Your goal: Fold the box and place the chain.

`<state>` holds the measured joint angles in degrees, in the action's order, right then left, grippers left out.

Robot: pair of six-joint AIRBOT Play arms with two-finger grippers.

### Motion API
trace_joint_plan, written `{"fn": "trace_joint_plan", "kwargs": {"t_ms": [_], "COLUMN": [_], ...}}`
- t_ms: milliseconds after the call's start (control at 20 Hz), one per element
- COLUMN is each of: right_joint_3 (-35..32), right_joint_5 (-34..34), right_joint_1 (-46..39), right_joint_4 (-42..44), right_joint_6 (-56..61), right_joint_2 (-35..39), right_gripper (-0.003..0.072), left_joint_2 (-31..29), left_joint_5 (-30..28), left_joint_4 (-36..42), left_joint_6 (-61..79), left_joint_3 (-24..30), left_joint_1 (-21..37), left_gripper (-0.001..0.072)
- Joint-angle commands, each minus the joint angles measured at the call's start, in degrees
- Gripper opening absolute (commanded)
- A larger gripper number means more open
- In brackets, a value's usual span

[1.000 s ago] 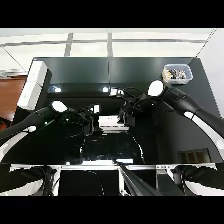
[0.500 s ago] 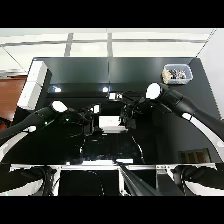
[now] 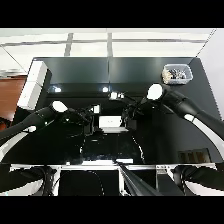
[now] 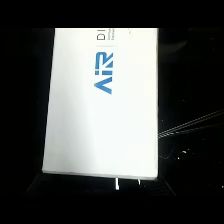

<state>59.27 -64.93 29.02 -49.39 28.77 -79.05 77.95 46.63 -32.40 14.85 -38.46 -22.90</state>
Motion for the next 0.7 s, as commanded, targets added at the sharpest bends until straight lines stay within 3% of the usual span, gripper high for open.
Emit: {"fn": "trace_joint_plan", "kwargs": {"t_ms": [0,50,150,350,650], "right_joint_3": [-0.07,-0.33,-2.67,-8.15,-8.7], "right_joint_5": [-3.19,-6.05,-6.91,3.04,6.27], "right_joint_1": [-2.89,-3.98,-4.61,-4.22,-4.0], "right_joint_4": [2.95,4.35,9.07,24.52,22.14], "right_joint_6": [14.08,18.45,22.32,22.32,25.4], "right_joint_2": [2.69,2.67,2.67,1.77,-4.83], "right_gripper": [0.0163,0.0028,0.0019,0.0019,0.0019], "left_joint_2": [0.04,0.04,0.04,0.04,0.04], "left_joint_5": [-0.09,-0.09,-0.09,-0.11,-0.11], "left_joint_4": [0.02,0.02,0.04,0.04,0.04], "left_joint_6": [-0.02,-0.02,-0.02,-0.02,-0.04], "left_joint_3": [-0.04,-0.04,-0.04,-0.04,-0.04], "left_joint_1": [-0.04,-0.04,-0.04,-0.04,-0.04], "left_gripper": [0.0462,0.0462,0.0462,0.0462,0.0462]}}
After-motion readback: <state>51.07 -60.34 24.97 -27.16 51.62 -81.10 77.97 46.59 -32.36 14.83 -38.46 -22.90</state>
